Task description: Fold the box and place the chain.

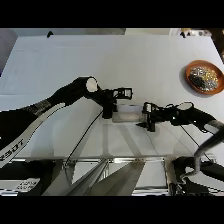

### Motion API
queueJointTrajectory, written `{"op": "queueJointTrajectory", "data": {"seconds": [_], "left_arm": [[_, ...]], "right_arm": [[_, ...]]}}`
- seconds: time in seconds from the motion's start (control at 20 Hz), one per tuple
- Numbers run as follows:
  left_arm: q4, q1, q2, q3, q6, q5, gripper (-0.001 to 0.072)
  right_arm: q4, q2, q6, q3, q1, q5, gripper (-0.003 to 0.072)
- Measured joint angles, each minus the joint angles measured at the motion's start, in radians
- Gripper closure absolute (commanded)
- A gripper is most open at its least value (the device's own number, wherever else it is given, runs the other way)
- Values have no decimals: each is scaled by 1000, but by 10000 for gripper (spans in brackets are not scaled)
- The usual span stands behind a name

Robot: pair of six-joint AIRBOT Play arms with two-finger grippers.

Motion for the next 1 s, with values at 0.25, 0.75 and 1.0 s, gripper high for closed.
{"op": "queueJointTrajectory", "data": {"seconds": [0.25,0.75,1.0], "left_arm": [[0,0,0,0,0,0,695],[34,2,13,-2,-11,-27,102],[141,2,79,-1,-115,-115,102]], "right_arm": [[0,0,0,0,0,2,366],[-1,0,-2,0,0,4,366],[-1,0,0,0,0,4,366]]}}
